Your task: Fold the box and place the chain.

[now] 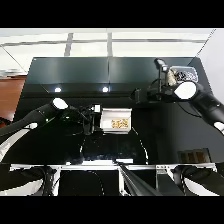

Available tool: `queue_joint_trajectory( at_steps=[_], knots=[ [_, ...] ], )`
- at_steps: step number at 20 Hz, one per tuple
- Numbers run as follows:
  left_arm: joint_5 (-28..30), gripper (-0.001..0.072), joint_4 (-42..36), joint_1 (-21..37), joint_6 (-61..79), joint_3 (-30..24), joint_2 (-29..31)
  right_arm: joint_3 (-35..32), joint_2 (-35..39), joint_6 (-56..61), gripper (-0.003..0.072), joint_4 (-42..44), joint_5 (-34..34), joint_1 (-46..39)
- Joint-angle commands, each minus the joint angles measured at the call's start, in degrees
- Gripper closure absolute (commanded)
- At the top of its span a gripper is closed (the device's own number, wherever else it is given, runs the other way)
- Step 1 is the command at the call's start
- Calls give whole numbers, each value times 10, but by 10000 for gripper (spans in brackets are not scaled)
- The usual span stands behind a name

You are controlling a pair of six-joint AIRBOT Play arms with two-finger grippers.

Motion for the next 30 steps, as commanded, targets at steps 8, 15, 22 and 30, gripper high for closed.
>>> queue_joint_trajectory(
  at_steps=[8,15,22,30],
  knots=[
    [1,245,2,0,0,0,0,13,-29,-440,-23,27,97,62],
    [1,244,2,0,0,0,0,10,-30,-587,-23,28,126,84],
    [1,244,2,0,-1,0,0,-15,-30,-593,-22,27,130,84],
    [1,243,2,0,-1,0,0,-15,-30,-588,445,26,124,84]
  ],
)
